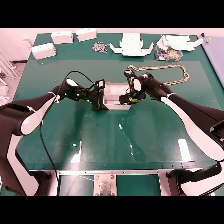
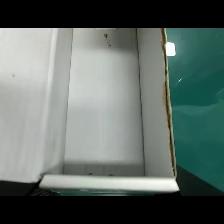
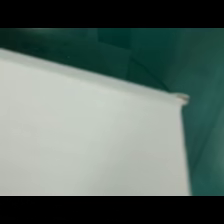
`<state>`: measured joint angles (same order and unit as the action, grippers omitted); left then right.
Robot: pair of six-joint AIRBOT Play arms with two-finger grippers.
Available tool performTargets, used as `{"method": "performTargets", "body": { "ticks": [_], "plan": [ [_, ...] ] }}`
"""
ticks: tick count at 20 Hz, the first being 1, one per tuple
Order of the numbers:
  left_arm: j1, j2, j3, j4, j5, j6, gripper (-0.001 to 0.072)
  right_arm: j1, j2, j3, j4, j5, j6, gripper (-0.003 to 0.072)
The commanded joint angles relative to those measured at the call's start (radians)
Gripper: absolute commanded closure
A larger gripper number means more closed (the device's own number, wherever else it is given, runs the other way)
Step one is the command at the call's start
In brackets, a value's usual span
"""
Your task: Fold the box and place the chain.
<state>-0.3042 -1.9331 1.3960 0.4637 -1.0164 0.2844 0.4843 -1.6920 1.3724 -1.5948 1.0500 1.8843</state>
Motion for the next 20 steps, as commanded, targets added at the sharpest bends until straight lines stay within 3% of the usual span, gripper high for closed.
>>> {"method": "performTargets", "body": {
  "ticks": [1,3,5,6,10,12,20],
  "plan": [
    [0.0,0.0,0.0,-0.001,0.002,0.004,0.024,0.011,-0.014,0.0,0.012,-0.002,-0.002,0.0675],
    [0.0,0.0,0.0,-0.001,0.002,0.004,0.0241,0.012,-0.014,0.0,0.011,-0.002,-0.002,0.0663],
    [0.0,0.0,0.0,-0.001,0.002,0.004,0.024,0.011,-0.012,0.0,0.008,-0.002,-0.002,0.0427],
    [0.0,0.0,0.0,-0.001,0.002,0.004,0.0241,0.01,-0.009,0.0,0.003,-0.002,-0.002,0.0393],
    [0.0,0.0,0.0,-0.001,0.002,0.004,0.024,-0.008,0.005,0.0,-0.012,-0.002,0.002,0.0389],
    [0.0,0.0,0.0,-0.001,0.002,0.004,0.0241,-0.016,0.018,0.0,-0.016,-0.002,0.002,0.027],
    [0.0,0.0,0.0,-0.001,0.002,0.004,0.0241,-0.04,0.079,0.003,-0.033,-0.006,0.001,0.0262]
  ]
}}
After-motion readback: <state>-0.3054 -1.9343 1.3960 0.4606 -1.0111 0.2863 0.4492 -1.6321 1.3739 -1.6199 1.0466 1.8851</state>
